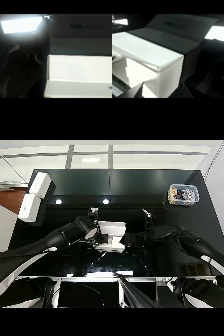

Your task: Fold the box and place the chain.

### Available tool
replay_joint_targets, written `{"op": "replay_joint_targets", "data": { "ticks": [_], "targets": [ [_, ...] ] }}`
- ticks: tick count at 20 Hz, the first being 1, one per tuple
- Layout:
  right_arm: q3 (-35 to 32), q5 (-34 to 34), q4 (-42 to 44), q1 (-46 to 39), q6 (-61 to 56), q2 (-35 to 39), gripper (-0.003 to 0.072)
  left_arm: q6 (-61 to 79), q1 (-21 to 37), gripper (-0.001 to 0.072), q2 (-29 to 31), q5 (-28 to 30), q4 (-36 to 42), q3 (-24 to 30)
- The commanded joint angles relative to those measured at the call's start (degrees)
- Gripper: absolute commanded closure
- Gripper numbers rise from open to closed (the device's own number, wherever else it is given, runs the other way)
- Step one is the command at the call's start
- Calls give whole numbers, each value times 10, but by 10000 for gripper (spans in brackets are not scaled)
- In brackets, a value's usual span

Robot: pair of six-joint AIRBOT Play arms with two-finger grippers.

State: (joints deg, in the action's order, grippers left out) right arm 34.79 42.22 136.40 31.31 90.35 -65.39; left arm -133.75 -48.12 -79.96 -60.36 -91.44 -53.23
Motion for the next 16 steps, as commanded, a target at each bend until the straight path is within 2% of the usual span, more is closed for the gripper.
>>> {"op": "replay_joint_targets", "data": {
  "ticks": [1, 6, 7, 9, 10, 16],
  "targets": [
    [40, -11, -93, 38, -89, -33, 116, 0, 0, 683, 0, -2, 0, 0],
    [77, 6, -211, 72, -197, -47, 126, 0, 0, 683, 0, -1, -1, 0],
    [89, 16, -235, 84, -214, -51, 161, 0, 0, 683, 0, -1, -1, 0],
    [118, 42, -292, 110, -261, -63, 164, 0, 0, 683, 0, -2, -2, 0],
    [133, 59, -318, 121, -288, -68, 216, 0, 0, 683, 0, -2, -2, 0],
    [192, 142, -396, 160, -377, -85, 221, 0, 0, 683, 0, -1, -7, 0]
  ]
}}
